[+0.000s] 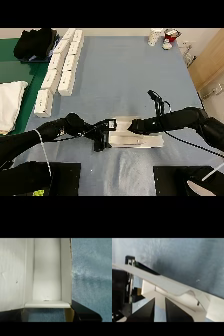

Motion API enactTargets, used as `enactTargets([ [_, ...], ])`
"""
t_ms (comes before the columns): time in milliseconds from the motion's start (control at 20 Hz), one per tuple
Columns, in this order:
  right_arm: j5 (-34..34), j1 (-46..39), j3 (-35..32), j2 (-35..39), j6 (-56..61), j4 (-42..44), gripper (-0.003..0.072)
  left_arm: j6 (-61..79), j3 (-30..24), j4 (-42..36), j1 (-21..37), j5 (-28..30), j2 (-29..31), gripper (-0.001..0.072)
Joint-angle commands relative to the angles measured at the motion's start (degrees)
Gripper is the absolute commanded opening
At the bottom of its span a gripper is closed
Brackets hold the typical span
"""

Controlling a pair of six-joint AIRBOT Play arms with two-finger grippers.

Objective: Fold the box.

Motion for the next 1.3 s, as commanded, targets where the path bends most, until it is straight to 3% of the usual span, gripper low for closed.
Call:
enactTargets([
  [0, 6.7, 0.4, 0.1, -2.3, 0.9, 1.2, 0.019, 0.4, 0.0, 2.8, 0.0, 0.2, 0.0, 0.0422],
  [250, 12.4, 0.4, 0.1, -2.8, -1.4, -0.3, 0.019, 0.4, 0.0, 3.2, 0.0, 0.2, 0.0, 0.0422],
  [750, 11.6, 1.0, 0.1, -16.0, -5.7, -1.9, 0.0149, 0.4, 0.0, 3.2, 0.0, 0.2, -0.1, 0.0422],
  [1250, 11.2, 1.0, 0.1, -16.6, -7.7, -2.0, 0.0149, 0.3, 0.0, 3.2, 0.0, 0.1, -0.1, 0.0422],
])
